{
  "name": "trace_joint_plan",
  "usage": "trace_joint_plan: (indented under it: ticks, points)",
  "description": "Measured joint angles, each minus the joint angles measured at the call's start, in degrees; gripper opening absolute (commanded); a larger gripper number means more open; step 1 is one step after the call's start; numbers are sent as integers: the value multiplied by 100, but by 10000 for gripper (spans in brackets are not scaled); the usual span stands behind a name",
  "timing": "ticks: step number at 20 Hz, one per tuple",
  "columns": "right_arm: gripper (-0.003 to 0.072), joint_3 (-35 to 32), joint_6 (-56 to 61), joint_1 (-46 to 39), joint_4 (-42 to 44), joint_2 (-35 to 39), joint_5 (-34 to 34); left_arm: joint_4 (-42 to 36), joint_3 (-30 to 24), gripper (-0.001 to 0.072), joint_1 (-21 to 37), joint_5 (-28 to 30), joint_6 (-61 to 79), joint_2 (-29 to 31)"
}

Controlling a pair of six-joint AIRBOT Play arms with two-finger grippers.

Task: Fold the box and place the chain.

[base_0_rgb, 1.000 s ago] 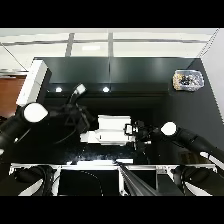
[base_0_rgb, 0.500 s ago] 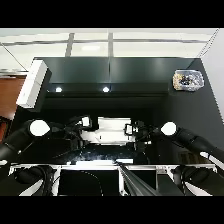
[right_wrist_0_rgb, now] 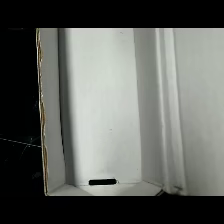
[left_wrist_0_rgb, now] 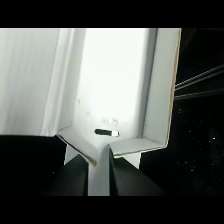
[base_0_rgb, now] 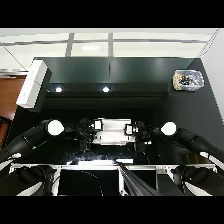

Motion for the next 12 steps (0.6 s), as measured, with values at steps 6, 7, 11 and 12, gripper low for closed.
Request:
trace_joint_plan:
  ticks: [6, 7, 11, 12]
  points:
    - [430, 0, 0, 0, 0, 0, 0, -529, 37, 144, -63, -59, -11, -87]
    - [430, 0, -2, 0, -2, 0, 0, -678, 37, 146, -76, -48, -7, -129]
    - [430, 0, -4, 0, -2, 0, -2, -1360, 42, 159, -221, 140, 76, -393]
    - [430, 0, -4, 0, -2, 0, -2, -1390, 42, 157, -260, 157, 125, -444]
